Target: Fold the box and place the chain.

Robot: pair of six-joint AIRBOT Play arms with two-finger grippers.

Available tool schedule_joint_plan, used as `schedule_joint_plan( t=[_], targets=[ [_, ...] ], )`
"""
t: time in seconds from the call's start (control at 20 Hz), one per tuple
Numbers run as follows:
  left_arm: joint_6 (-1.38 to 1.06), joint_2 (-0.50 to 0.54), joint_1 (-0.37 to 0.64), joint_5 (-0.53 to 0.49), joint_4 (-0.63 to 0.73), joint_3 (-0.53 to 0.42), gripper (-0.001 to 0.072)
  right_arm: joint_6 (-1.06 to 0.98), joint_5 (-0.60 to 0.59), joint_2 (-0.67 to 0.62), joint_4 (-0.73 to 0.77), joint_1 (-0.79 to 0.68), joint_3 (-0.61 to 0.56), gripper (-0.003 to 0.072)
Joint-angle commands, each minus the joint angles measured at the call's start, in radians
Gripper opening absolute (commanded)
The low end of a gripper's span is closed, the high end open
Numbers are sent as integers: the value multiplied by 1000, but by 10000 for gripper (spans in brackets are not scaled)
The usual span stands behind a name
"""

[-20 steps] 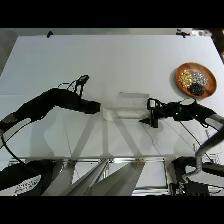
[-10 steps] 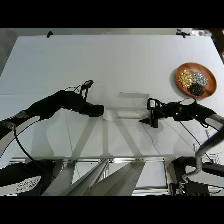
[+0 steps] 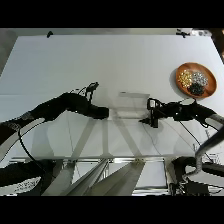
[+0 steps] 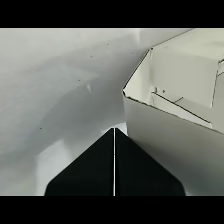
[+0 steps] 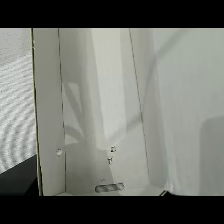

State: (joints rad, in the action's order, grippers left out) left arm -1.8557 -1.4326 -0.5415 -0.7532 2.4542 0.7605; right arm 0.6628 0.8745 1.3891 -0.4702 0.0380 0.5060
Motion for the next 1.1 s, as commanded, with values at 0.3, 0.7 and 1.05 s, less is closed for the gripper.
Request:
schedule_joint_plan(
  t=[0.3, 0.7, 1.05],
  targets=[
    [-30, 69, -15, 40, 44, 13, 6, 0, 0, 0, 0, 0, 0, 335],
    [-29, 71, -91, 85, 66, 23, 51, 0, 0, 0, 0, 0, 0, 335],
    [-25, 71, -109, 80, 63, 66, 155, 0, 0, 0, 0, 0, 0, 335]
  ],
)
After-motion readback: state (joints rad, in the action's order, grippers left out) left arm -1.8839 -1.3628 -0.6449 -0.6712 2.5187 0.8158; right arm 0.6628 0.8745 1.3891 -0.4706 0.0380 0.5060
